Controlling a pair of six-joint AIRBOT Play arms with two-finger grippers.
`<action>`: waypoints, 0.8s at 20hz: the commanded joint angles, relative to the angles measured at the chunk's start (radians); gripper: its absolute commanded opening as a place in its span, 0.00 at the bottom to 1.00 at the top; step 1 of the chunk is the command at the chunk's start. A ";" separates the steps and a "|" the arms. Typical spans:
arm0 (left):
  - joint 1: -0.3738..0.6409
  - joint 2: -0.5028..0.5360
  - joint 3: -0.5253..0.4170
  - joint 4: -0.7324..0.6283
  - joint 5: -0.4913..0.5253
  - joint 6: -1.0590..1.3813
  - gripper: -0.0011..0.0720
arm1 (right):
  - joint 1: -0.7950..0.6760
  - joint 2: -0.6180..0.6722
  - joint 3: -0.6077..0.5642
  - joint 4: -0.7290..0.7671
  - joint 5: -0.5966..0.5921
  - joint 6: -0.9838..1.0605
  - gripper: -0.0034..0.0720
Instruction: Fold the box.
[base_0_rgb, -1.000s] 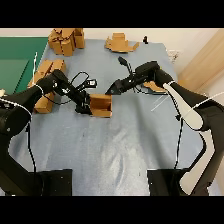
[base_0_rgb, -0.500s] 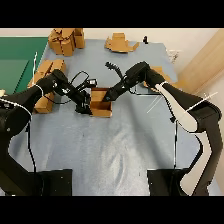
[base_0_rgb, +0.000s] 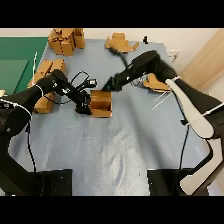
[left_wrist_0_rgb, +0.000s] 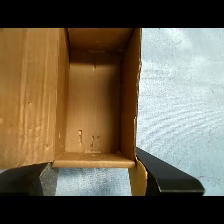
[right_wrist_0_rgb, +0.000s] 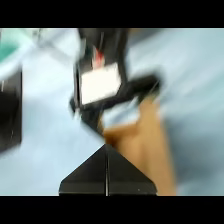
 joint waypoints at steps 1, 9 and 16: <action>0.000 0.000 0.000 -0.001 -0.004 -0.006 0.09 | -0.080 0.035 -0.002 0.111 0.258 0.084 0.05; 0.000 0.000 0.000 0.000 -0.008 -0.006 0.09 | -0.098 -0.239 0.000 0.058 -0.003 0.347 0.05; 0.000 0.000 0.000 0.000 -0.007 -0.006 0.09 | -0.009 -0.171 0.000 0.044 -0.283 0.067 0.05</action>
